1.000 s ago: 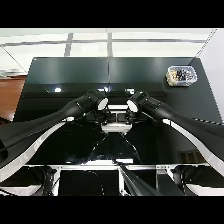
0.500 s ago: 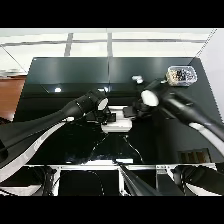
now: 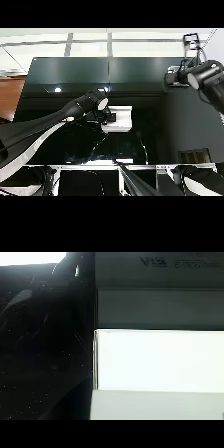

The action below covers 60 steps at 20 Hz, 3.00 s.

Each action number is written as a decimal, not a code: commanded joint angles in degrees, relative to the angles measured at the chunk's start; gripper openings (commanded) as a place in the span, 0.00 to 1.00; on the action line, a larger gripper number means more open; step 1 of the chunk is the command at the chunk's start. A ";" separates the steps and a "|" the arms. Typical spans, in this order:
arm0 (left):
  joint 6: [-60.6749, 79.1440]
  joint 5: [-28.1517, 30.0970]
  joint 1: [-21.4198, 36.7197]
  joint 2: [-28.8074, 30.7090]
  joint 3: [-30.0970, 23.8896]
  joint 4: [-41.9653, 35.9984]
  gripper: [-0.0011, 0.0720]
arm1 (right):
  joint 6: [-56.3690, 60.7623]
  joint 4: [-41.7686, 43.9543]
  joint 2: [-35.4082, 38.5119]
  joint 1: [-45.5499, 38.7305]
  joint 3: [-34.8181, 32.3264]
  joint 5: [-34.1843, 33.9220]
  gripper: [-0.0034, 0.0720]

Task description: Fold the box and place the chain.

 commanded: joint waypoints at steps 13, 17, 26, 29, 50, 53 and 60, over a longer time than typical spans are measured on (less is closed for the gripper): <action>-0.02 -1.31 0.00 -0.04 0.00 0.00 0.05 | 3.76 38.34 -46.27 -21.70 42.58 6.36 0.81; -0.02 -1.31 0.00 -0.04 0.00 0.02 0.05 | 3.63 37.70 -47.23 -21.73 42.58 10.51 0.68; -0.02 -1.11 0.02 -0.04 0.00 0.04 0.05 | -16.72 37.51 -34.38 -21.75 42.60 15.74 0.06; -0.02 -1.25 0.02 -0.04 0.00 0.02 0.05 | -19.82 37.53 -25.81 -21.73 42.60 15.96 0.06; 0.00 -1.27 0.00 -0.04 0.00 0.02 0.05 | -28.59 52.43 15.21 -4.55 26.45 45.09 0.06; -0.02 -1.25 0.00 -0.04 0.00 0.02 0.05 | -28.52 59.54 15.19 0.24 20.96 39.32 0.06; -0.02 -1.27 0.00 -0.04 0.00 0.00 0.05 | -26.88 61.20 14.51 12.33 14.08 23.10 0.06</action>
